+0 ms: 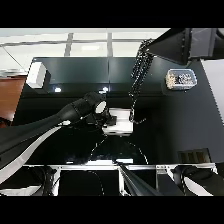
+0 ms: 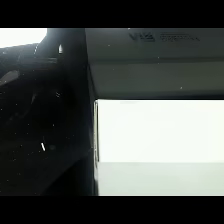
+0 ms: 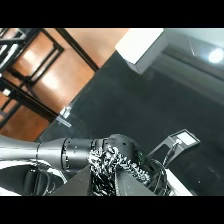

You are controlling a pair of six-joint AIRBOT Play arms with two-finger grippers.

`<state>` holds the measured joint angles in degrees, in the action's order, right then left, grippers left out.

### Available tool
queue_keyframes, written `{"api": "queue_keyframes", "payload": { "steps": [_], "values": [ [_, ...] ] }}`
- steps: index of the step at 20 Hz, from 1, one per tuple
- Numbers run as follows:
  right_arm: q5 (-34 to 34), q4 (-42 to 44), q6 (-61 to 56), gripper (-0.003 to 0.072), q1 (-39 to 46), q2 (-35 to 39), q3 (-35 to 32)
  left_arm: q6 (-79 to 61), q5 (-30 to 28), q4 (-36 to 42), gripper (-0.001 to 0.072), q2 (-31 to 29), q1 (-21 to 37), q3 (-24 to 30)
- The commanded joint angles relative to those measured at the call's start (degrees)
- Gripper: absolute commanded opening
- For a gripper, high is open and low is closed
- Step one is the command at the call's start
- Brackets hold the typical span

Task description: Fold the box and place the chain.

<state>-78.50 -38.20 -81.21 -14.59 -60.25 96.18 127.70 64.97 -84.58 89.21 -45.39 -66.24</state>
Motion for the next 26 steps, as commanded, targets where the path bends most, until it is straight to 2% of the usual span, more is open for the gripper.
{"api": "queue_keyframes", "payload": {
  "steps": [1, 5, 7, 12, 16, 19, 21, 24, 26],
  "values": [
    [-0.11, -0.59, 0.11, 0.0019, -0.76, -0.57, -0.20, 0.00, -0.02, -0.02, 0.0028, 0.02, 0.02, 0.02],
    [-1.22, -0.37, 0.04, 0.0019, -1.01, -0.57, -0.61, 0.00, -0.02, -0.02, 0.0028, 0.02, 0.02, 0.02],
    [-0.87, -0.13, 0.02, 0.0019, -2.32, -0.57, -3.17, -0.02, -0.02, -0.02, 0.0029, 0.02, 0.02, 0.02],
    [3.65, -0.35, 0.13, 0.0019, -5.53, -0.57, -15.85, 0.00, -0.02, 0.00, 0.0028, 0.02, 0.02, 0.02],
    [6.29, -6.40, -0.39, 0.0019, -5.51, -0.57, -28.26, 0.00, -0.02, 0.00, 0.0028, 0.02, 0.02, 0.02],
    [12.83, -6.64, -1.51, 0.0019, -5.81, -0.57, -39.58, 0.00, 0.00, 0.00, 0.0028, 0.02, 0.02, 0.02],
    [20.24, -6.38, -2.97, 0.0019, -7.41, -0.63, -46.73, 0.00, 0.00, 0.00, 0.0028, 0.02, 0.02, 0.02],
    [28.76, -6.32, -2.99, 0.0025, -8.96, -0.79, -53.44, 0.00, -0.02, 0.00, 0.0028, 0.02, 0.02, 0.02],
    [28.79, -6.40, -2.64, 0.0375, -8.70, -0.74, -53.31, -0.02, -0.02, 0.00, 0.0028, 0.02, 0.02, 0.02]
  ]
}}
